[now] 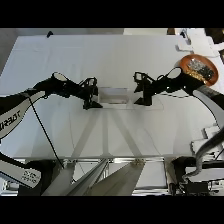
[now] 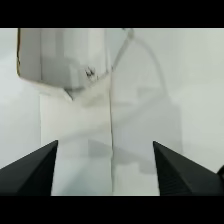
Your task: Fold the box and place the chain.
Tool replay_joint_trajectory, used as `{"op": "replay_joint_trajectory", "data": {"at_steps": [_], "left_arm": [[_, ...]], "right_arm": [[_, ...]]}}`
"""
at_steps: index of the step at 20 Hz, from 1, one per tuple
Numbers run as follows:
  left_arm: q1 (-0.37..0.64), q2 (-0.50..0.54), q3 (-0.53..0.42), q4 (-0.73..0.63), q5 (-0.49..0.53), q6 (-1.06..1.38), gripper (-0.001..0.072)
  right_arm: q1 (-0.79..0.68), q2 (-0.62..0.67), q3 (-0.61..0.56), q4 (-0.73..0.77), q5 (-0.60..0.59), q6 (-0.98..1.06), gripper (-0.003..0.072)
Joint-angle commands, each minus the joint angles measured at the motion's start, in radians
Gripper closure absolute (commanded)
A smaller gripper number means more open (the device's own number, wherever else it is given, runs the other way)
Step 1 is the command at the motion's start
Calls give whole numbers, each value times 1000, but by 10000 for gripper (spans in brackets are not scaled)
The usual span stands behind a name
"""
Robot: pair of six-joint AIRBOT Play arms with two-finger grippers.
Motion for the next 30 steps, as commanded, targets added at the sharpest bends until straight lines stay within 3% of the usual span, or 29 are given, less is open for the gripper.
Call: {"op": "replay_joint_trajectory", "data": {"at_steps": [1,2,3,7,8,14,17,26,30], "left_arm": [[0,0,0,0,0,0,535],[0,0,0,0,0,0,535],[0,0,0,0,0,0,535],[0,0,0,0,0,0,535],[0,0,0,0,0,0,535],[0,0,0,0,0,0,535],[0,0,0,0,0,0,535],[0,0,0,0,0,0,535],[0,0,0,0,0,0,535]], "right_arm": [[-30,68,1,-68,69,175,247],[-25,85,1,-47,127,186,487],[-18,100,1,-13,190,187,673],[28,117,1,289,213,203,673],[50,117,1,351,162,204,678],[182,77,1,401,-235,258,680],[172,49,1,452,-333,285,680],[170,-47,1,420,-317,332,679],[170,-33,1,428,-233,332,679]]}}
